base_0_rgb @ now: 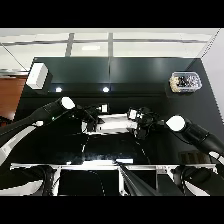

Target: Fold the box and place the chain.

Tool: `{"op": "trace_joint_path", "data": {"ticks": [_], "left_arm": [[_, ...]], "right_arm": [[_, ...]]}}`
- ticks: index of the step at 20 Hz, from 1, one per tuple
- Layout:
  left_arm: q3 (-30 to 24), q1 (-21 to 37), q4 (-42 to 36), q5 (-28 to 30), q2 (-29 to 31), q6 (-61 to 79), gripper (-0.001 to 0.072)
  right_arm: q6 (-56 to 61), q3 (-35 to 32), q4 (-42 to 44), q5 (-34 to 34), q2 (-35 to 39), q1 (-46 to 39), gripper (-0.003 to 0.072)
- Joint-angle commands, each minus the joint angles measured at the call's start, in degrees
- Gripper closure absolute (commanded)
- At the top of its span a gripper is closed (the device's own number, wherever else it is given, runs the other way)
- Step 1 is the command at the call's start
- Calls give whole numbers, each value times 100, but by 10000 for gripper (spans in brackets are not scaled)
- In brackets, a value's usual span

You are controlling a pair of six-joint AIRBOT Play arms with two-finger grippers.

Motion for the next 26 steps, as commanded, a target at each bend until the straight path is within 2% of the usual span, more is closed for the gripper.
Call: {"op": "trace_joint_path", "data": {"ticks": [1,5,9,18,26], "left_arm": [[0,-2,-2,13,-2,0,685],[0,0,-2,13,-2,-2,685],[0,-2,-2,9,-2,-2,685],[0,-2,-2,11,-2,-2,685],[0,0,-2,11,-2,-2,685]], "right_arm": [[-737,2,476,267,-162,-39,43],[-1814,2,1244,586,-608,-210,43],[-2146,2,1281,686,-1021,-221,43],[-1768,127,1228,472,-1274,-208,44],[-1224,264,649,505,-1405,-149,44]]}}
